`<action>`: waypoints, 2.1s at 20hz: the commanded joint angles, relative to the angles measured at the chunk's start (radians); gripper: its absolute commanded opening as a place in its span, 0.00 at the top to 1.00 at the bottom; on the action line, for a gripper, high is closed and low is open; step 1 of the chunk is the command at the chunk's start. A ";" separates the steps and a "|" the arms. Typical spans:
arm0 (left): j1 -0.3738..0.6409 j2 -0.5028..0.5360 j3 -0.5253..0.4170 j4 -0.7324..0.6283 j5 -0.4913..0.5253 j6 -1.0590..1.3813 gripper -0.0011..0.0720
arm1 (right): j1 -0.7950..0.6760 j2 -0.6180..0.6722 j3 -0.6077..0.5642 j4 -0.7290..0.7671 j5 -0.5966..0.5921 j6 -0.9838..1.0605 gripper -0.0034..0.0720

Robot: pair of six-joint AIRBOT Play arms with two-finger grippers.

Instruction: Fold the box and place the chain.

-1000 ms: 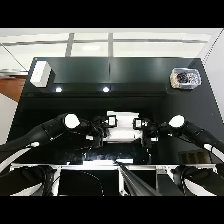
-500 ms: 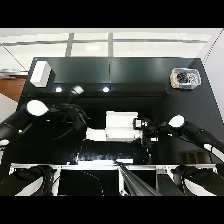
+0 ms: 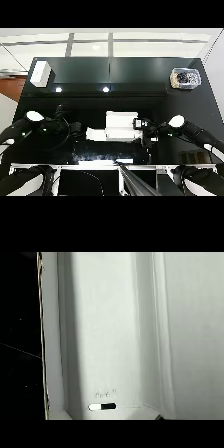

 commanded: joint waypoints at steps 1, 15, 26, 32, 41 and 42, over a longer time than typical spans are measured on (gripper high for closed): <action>-0.089 -0.079 -0.023 -0.161 0.030 0.033 0.94 | 0.000 0.000 0.000 0.000 0.001 0.000 0.34; -0.185 -0.101 0.103 -0.298 -0.011 0.236 0.03 | 0.000 0.000 0.000 0.000 0.000 0.000 0.34; -0.346 -0.101 0.147 -0.266 0.066 0.097 0.21 | 0.000 0.000 0.000 0.000 0.000 0.000 0.34; -0.459 -0.101 0.279 0.080 0.116 -0.232 0.21 | 0.000 0.000 0.000 0.000 0.000 0.000 0.34; -0.593 -0.102 0.381 0.395 0.142 -0.631 0.21 | 0.000 0.000 0.000 0.000 -0.011 0.000 0.34; -0.593 -0.102 0.382 0.395 0.141 -0.632 0.21 | 0.000 0.000 0.000 0.000 -0.011 0.000 0.34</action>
